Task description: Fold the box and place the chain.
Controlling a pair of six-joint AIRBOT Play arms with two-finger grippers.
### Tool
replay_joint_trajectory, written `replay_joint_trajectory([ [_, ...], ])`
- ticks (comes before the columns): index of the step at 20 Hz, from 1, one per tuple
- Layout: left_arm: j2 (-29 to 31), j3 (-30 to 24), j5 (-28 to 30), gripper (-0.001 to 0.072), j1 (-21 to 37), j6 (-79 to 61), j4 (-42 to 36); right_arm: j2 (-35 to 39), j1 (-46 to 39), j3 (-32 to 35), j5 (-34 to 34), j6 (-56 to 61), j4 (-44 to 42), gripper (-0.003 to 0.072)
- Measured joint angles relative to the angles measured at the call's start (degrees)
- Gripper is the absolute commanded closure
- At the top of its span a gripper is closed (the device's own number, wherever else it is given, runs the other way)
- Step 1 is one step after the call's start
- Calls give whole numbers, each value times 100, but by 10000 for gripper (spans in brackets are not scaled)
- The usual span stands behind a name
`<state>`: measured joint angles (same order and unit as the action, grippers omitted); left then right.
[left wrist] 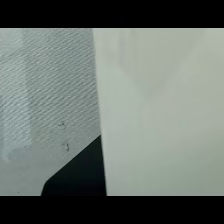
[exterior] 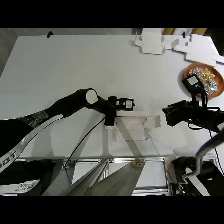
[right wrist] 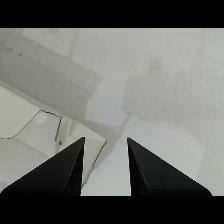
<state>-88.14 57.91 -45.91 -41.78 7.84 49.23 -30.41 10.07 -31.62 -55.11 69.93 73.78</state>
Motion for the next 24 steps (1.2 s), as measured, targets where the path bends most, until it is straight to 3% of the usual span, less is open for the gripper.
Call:
replay_joint_trajectory([
  [14, -127, 4, 11, 701, 0, -33, -92, 0, 0, 0, -225, -133, 0, 394],
  [15, -127, 4, 11, 701, 0, -33, -90, 0, 0, 0, -282, -199, 0, 497],
  [16, -127, 4, 9, 701, 0, -33, -87, 0, 0, 0, -372, -334, -2, 671],
  [21, -127, 4, 7, 701, 0, -33, -81, 0, 2, 190, -1095, -1858, -562, 674],
  [24, -127, 4, 4, 701, 0, -33, -81, 0, 175, 590, -1182, -2662, -922, 673],
])
